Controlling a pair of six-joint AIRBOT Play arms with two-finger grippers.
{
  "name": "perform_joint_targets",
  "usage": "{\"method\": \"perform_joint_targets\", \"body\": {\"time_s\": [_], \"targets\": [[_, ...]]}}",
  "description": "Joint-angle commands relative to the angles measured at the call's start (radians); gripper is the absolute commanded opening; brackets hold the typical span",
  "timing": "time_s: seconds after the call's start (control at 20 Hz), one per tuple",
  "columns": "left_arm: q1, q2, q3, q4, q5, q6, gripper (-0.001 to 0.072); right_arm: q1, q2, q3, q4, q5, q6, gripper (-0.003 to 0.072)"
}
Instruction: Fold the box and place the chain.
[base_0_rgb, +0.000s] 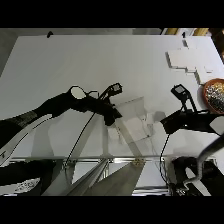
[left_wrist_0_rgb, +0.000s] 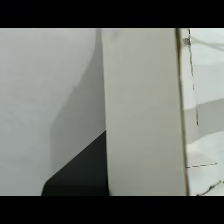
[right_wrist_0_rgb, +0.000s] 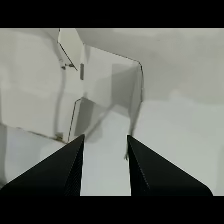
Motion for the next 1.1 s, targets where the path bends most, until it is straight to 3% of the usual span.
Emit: {"method": "perform_joint_targets", "body": {"time_s": [0.0, 0.3, 0.55, 1.05], "targets": [[-0.005, 0.017, 0.045, 0.117, -0.056, 0.092, 0.0001, 0.001, 0.032, 0.076, 0.001, 0.022, 0.0, 0.0307], [-0.074, 0.006, 0.062, 0.336, -0.056, 0.093, 0.0001, 0.001, 0.129, 0.105, -0.001, 0.019, 0.0, 0.0301], [-0.106, -0.024, 0.062, 0.333, 0.032, 0.092, 0.0002, 0.001, 0.129, 0.105, -0.002, 0.019, 0.0, 0.0301], [-0.106, -0.032, 0.062, 0.335, 0.101, 0.018, 0.0002, 0.001, 0.129, 0.105, -0.002, 0.018, 0.0, 0.03]]}}
